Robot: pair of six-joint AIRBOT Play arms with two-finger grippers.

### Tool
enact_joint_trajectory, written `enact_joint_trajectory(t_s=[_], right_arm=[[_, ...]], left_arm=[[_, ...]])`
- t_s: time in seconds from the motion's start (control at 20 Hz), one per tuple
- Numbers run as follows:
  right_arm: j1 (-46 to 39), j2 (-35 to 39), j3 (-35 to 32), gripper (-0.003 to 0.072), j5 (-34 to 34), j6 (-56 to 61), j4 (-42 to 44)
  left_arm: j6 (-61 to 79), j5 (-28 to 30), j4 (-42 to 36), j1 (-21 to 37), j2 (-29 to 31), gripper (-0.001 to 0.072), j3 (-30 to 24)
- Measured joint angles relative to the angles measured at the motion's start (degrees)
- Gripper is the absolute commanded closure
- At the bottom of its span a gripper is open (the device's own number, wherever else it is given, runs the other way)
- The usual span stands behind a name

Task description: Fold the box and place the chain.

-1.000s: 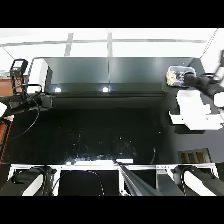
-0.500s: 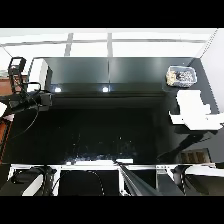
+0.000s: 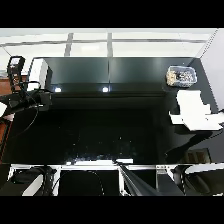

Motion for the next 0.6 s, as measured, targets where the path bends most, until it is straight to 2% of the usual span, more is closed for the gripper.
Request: enact_joint_trajectory(t_s=[0.15,0.3,0.45,0.6], right_arm=[[0.7,3.2,-2.5,0.0672,1.0,-0.8,-0.2],[1.6,9.9,-8.0,0.0672,0.5,-1.5,1.5],[3.7,19.4,-17.6,0.0673,-1.7,-2.2,6.7],[9.3,31.2,-30.3,0.0673,-5.8,-2.8,13.6]], left_arm=[[0.0,0.0,0.0,0.0,0.0,0.0685,0.0],[0.0,0.2,0.0,0.0,0.0,0.0685,0.0],[0.0,0.4,-0.2,0.0,0.0,0.0685,0.0],[0.0,0.2,-2.2,-0.1,-0.1,0.0685,-0.5]])
